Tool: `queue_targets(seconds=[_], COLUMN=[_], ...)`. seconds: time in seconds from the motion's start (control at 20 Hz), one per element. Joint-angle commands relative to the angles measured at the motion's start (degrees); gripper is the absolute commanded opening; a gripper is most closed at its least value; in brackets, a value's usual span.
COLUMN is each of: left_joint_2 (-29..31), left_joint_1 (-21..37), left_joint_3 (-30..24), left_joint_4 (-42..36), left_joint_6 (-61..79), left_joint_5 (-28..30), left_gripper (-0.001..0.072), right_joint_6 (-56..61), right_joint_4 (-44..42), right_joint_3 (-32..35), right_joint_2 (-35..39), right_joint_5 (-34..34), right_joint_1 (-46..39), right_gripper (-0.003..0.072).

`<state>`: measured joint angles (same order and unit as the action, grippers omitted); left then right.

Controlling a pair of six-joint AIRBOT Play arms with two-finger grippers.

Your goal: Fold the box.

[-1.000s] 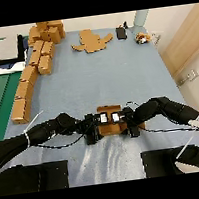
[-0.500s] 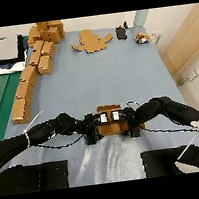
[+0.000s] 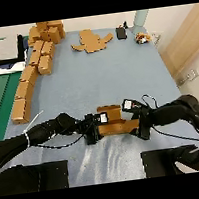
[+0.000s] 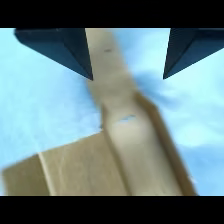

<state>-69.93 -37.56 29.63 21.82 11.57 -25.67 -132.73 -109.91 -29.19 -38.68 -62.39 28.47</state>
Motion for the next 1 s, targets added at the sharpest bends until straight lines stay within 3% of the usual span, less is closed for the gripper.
queue_targets(seconds=[0.0, 0.05, 0.2, 0.4, 0.55, 0.65, 0.95], left_joint_2=[-0.02, -0.02, -0.02, -0.02, -0.02, -0.02, -0.02], left_joint_1=[0.02, 0.02, 0.02, 0.02, 0.02, 0.02, 0.02], left_joint_3=[0.07, 0.07, 0.07, 0.07, 0.07, 0.07, 0.07], left_joint_4=[0.02, 0.02, 0.02, 0.02, 0.02, 0.02, 0.02], left_joint_6=[0.00, 0.00, 0.00, 0.00, 0.00, 0.00, 0.00], left_joint_5=[0.02, 0.02, 0.02, 0.00, 0.02, 0.00, 0.00], left_gripper=[0.0515, 0.0515, 0.0515, 0.0515, 0.0515, 0.0515, 0.0515], right_joint_6=[21.16, 23.10, 23.91, 36.98, 39.76, 39.67, 30.27], right_joint_4=[-8.79, -10.97, -13.46, -16.52, -16.72, -16.35, -15.82], right_joint_3=[0.98, 1.81, 2.75, 2.78, 2.43, -0.81, -18.27], right_joint_2=[6.40, 6.93, 6.67, 6.58, 4.87, -0.61, -29.11], right_joint_5=[-4.02, -2.86, -2.56, -0.76, 7.39, 14.69, 9.75], right_joint_1=[0.15, 0.52, 0.59, 0.59, 0.57, 0.37, -1.75], right_gripper=[0.0338, 0.0165, 0.0165, 0.0165, 0.0165, 0.0165, 0.0163])
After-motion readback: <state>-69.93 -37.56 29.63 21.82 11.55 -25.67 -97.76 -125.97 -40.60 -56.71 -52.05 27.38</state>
